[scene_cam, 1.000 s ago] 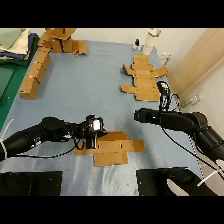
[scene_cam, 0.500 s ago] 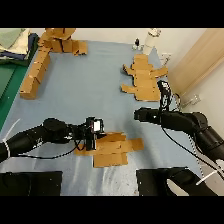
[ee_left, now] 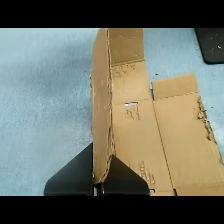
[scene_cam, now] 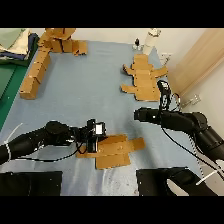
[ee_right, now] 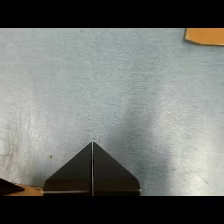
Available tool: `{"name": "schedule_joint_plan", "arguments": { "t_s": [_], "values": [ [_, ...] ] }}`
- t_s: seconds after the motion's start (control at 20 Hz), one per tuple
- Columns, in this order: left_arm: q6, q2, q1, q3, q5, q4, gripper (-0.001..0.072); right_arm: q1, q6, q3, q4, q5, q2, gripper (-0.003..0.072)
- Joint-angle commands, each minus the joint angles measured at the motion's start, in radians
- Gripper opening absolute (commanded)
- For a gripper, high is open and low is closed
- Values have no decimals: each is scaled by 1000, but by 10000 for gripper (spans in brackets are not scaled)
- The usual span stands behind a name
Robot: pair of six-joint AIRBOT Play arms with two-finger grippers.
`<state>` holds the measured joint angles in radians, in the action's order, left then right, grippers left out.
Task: Fold the box.
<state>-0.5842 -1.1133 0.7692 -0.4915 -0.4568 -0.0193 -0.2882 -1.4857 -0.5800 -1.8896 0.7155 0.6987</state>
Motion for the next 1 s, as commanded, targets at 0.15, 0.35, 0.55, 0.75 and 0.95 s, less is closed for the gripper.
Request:
{"name": "schedule_joint_plan", "arguments": {
  "t_s": [0.15, 0.35, 0.55, 0.75, 0.95],
  "values": [
    [74, 0, 4, 2, -82, -2, 11, 0, -16, 0, -3, 0, 0, 3],
    [106, 0, 4, 1, -95, -3, 11, 0, -25, 0, -3, 0, 0, 3],
    [106, 0, 2, 1, -68, -2, 11, 0, -26, 0, -3, 0, 0, 3],
    [107, -1, 2, 1, -70, -2, 12, 0, -26, 0, -3, 1, 0, 3],
    [107, -1, 2, 1, -75, -2, 12, 0, -27, 0, -3, 10, 0, 4]
  ]
}}
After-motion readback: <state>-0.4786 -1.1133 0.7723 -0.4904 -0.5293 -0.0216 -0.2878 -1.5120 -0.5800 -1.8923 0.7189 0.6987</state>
